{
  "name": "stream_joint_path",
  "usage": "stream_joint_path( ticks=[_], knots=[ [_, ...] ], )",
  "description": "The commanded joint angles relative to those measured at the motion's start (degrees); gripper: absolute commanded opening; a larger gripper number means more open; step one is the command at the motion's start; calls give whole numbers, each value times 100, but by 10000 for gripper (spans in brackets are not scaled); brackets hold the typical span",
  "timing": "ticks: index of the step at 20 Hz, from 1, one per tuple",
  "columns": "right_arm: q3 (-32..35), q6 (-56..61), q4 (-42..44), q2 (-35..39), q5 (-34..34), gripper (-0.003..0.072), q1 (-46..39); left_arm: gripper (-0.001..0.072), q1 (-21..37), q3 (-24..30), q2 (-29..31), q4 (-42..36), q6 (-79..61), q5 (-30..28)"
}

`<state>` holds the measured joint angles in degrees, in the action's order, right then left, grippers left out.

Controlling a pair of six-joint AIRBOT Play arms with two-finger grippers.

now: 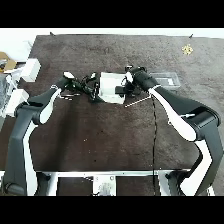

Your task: Fold the box and place the chain.

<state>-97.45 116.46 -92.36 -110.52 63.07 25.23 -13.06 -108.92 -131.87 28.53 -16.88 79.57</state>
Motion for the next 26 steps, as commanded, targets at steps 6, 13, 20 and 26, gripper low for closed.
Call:
stream_joint_path(
  ticks=[6,13,20,26],
  knots=[
    [-37,-498,2,577,127,387,-90,407,0,-7,-2,-31,33,-114],
    [-61,-1790,-588,1552,122,370,-275,408,2,-7,-2,-33,33,-116],
    [-57,-2363,-365,1537,-52,247,-2118,408,0,-7,-2,-33,33,-114],
    [-61,-3036,654,704,-42,201,-2852,408,0,-7,-2,-33,33,-116]
  ],
)
